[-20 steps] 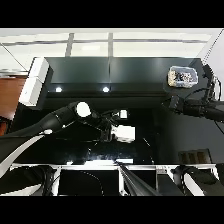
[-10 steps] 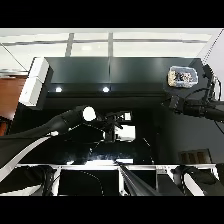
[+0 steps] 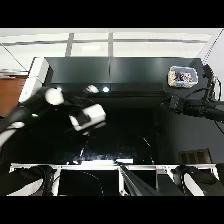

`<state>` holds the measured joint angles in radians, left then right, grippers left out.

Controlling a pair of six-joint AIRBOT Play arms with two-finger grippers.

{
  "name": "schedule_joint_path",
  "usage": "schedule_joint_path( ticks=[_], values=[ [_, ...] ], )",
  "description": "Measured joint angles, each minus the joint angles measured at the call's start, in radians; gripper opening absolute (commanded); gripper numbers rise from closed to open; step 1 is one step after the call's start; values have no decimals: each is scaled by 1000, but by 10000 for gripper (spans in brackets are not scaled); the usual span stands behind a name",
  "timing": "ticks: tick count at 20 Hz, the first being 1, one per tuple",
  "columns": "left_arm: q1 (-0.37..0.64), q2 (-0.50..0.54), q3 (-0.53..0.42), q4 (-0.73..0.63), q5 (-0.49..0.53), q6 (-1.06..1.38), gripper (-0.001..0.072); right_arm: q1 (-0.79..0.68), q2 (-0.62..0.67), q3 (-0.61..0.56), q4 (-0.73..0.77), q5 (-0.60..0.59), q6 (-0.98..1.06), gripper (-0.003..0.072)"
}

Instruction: Fold the box and place the chain.

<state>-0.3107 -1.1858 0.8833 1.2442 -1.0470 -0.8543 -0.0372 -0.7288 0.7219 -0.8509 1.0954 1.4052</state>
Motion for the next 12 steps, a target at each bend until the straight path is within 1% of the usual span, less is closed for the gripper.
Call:
schedule_joint_path(
  ticks=[3, 7, 9, 12],
  values=[
    [266, 84, 0, 35, -65, -69, 358, 0, 0, 0, 0, 0, -8, 28],
    [593, 135, 0, 51, -119, -108, 358, 0, 0, 0, 0, 0, -19, 28],
    [721, 145, 0, 53, -129, -114, 359, 0, 0, 0, 0, 0, -23, 28],
    [865, 151, 0, 57, -117, -114, 360, 0, 0, 0, 0, 0, -25, 29]
  ],
)
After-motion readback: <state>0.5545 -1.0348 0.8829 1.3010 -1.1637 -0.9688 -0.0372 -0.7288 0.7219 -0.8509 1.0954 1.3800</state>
